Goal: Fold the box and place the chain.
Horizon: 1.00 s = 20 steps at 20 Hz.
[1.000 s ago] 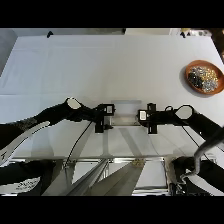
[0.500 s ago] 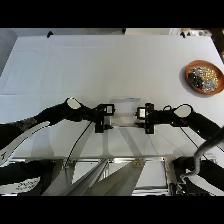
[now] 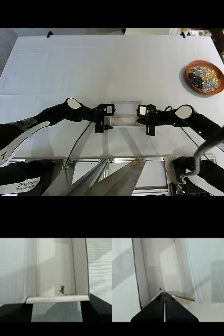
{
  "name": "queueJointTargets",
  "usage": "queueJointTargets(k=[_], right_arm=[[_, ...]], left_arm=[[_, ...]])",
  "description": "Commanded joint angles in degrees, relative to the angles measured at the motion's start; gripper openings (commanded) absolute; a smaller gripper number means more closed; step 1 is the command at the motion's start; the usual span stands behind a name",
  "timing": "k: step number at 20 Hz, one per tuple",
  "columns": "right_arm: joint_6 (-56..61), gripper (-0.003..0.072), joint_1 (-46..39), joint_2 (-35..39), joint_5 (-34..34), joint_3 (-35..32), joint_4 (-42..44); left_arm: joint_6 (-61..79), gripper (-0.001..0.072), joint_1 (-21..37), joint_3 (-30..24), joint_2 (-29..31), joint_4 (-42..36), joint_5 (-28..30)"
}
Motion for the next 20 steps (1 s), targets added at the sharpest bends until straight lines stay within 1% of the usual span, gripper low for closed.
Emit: queueJointTargets(k=[1, 3, 5, 8, 10, 12, 14, 17, 20], right_arm=[[18.1, 0.0026, 0.0, 6.2, 1.9, 0.0, -8.4], [33.9, 0.0026, -1.2, 11.0, 1.5, 0.0, -12.7], [50.2, 0.0026, -5.9, 14.3, 1.5, 0.0, -17.5], [71.0, 0.0025, -16.0, 14.9, 4.0, 0.0, -25.4], [79.3, 0.0025, -21.8, 14.8, 4.9, 0.0, -26.0], [81.3, 0.0025, -24.2, 14.1, 6.2, 0.0, -24.9], [81.3, 0.0025, -23.7, 11.5, 7.7, 0.0, -22.8], [80.8, 0.0025, -20.5, 4.8, 8.2, 0.0, -19.1], [75.4, 0.0026, -16.3, -1.3, 8.3, 0.0, -13.3]], left_arm=[[0.0, 0.0273, 0.0, 0.0, 0.0, 0.0, 0.0], [0.0, 0.0273, 0.0, 0.0, 0.0, 0.0, 0.0], [0.0, 0.0273, 0.0, 0.0, 0.0, 0.0, 0.0], [0.0, 0.0273, 0.0, 0.0, 0.0, 0.0, 0.0], [0.0, 0.0273, 0.0, 0.0, 0.0, 0.0, 0.0], [0.0, 0.0273, 0.0, 0.0, 0.0, 0.0, 0.0], [0.0, 0.0273, 0.0, 0.0, 0.0, 0.0, 0.0], [0.0, 0.0273, 0.0, 0.0, 0.0, 0.0, 0.0], [0.0, 0.0273, 0.0, 0.0, 0.0, 0.0, 0.0]])
